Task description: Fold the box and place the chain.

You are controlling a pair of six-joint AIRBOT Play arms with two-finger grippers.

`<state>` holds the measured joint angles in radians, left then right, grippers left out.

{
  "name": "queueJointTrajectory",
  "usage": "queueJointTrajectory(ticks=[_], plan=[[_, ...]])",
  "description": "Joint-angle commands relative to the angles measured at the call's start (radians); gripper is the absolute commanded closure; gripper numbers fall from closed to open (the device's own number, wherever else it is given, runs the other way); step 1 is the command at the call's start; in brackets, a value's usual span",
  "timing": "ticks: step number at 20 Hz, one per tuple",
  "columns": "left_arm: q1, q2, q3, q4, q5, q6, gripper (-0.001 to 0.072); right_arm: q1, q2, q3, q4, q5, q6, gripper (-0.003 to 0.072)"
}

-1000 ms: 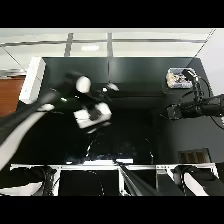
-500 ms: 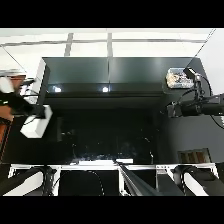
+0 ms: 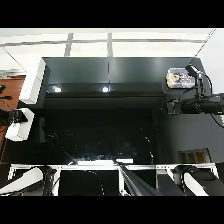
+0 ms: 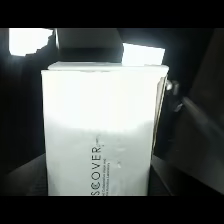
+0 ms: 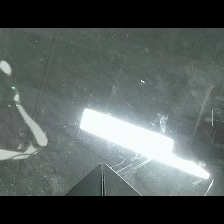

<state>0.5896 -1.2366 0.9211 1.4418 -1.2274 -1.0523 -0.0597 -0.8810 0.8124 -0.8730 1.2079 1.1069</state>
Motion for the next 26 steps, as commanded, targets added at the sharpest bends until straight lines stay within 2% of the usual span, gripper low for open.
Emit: queueJointTrajectory(ticks=[1, 4, 10, 13, 14, 15, 17, 20, 21, 22, 23, 24, 25, 26], plan=[[-0.005, -0.024, 0.002, 0.014, 0.113, 0.128, 0.049, 0.0, 0.001, 0.0, 0.0, -0.004, 0.0, 0.0671], [-0.003, -0.048, 0.024, 0.013, 0.169, 0.111, 0.049, 0.0, 0.0, 0.0, 0.0, -0.012, 0.0, 0.0671], [-0.005, -0.163, 0.122, -0.097, 0.153, 0.103, 0.049, 0.0, 0.0, 0.0, 0.0, -0.029, 0.011, 0.0671], [-0.01, -0.201, 0.146, -0.099, 0.151, 0.101, 0.0473, 0.0, 0.0, 0.0, 0.003, -0.027, 0.016, 0.067], [-0.01, -0.203, 0.155, -0.093, 0.154, 0.101, 0.0322, 0.0, 0.0, 0.0, 0.007, -0.027, 0.016, 0.0671], [-0.013, -0.203, 0.176, -0.094, 0.154, 0.095, -0.0011, 0.0, 0.0, 0.0, 0.008, -0.026, 0.016, 0.0671], [-0.029, -0.203, 0.274, -0.093, 0.097, 0.072, -0.0005, 0.0, 0.0, 0.0, 0.008, -0.027, 0.016, 0.0671], [-0.084, -0.203, 0.5, -0.105, -0.076, -0.009, -0.0003, 0.0, 0.0, 0.0, 0.017, -0.045, 0.016, 0.0671], [-0.103, -0.195, 0.567, -0.128, -0.122, -0.019, 0.0031, 0.0, 0.0, 0.0, 0.024, -0.042, 0.015, 0.0671], [-0.114, -0.174, 0.599, -0.17, -0.119, -0.073, 0.015, 0.0, 0.0, 0.0, 0.023, -0.042, 0.014, 0.0671], [-0.127, -0.15, 0.621, -0.217, -0.126, -0.103, 0.0346, 0.0, 0.0, 0.0, 0.019, -0.052, 0.01, 0.067], [-0.139, -0.128, 0.629, -0.259, -0.154, -0.108, 0.0609, 0.0, 0.0, 0.0, 0.019, -0.073, 0.01, 0.0671], [-0.152, -0.104, 0.625, -0.311, -0.196, -0.108, 0.0685, 0.0, 0.0, 0.0, 0.019, -0.098, 0.01, 0.0671], [-0.17, -0.08, 0.608, -0.366, -0.229, -0.117, 0.0685, 0.0, 0.0, 0.0, 0.019, -0.132, 0.01, 0.0671]])
